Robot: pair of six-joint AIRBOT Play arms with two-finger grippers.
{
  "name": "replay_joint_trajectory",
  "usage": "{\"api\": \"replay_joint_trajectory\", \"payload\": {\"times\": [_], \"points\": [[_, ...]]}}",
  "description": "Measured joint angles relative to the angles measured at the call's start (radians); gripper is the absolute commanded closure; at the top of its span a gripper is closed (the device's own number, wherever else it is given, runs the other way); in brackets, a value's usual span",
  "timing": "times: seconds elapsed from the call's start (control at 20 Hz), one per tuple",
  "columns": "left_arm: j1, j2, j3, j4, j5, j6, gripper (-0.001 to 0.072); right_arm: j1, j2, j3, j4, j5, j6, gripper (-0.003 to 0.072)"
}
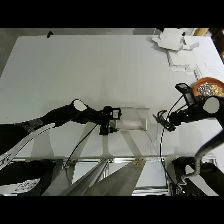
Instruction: Fold the box and place the chain.
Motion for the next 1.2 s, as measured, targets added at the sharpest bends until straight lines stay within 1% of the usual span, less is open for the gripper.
{"api": "replay_joint_trajectory", "payload": {"times": [0.05, 0.1, 0.2, 0.3, 0.45, 0.6, 0.8, 1.0, 1.1, 1.2], "points": [[0.0, 0.0, 0.0, 0.0, 0.0, 0.0, 0.0455, 0.006, 0.0, 0.0, 0.034, -0.025, -0.063, 0.0375], [0.0, 0.0, 0.0, 0.0, 0.0, 0.0, 0.0455, 0.017, 0.0, -0.002, 0.069, -0.049, -0.141, 0.0402], [0.0, 0.0, 0.0, 0.0, 0.0, 0.0, 0.0455, 0.048, -0.002, -0.002, 0.119, -0.098, -0.294, 0.0416], [0.0, 0.0, 0.0, 0.0, 0.0, 0.0, 0.0455, 0.079, -0.01, -0.002, 0.146, -0.134, -0.439, 0.0496], [0.0, 0.0, 0.0, 0.0, 0.0, 0.0, 0.0455, 0.105, -0.049, -0.002, 0.162, -0.16, -0.587, 0.0509], [0.0, 0.0, 0.0, 0.0, 0.0, 0.0, 0.0455, 0.114, -0.113, -0.002, 0.17, -0.158, -0.652, 0.0509], [0.0, 0.0, 0.0, 0.0, 0.0, 0.0, 0.0455, 0.118, -0.191, -0.002, 0.174, -0.147, -0.685, 0.0509], [0.0, 0.0, 0.0, 0.0, 0.0, 0.0, 0.0455, 0.119, -0.218, -0.002, 0.171, -0.164, -0.697, 0.0512], [0.0, 0.0, 0.0, 0.0, 0.0, 0.0, 0.0455, 0.119, -0.224, -0.002, 0.158, -0.174, -0.697, 0.0531], [0.0, 0.0, 0.0, 0.0, 0.0, 0.0, 0.0455, 0.119, -0.226, -0.002, 0.14, -0.177, -0.699, 0.0531]]}}
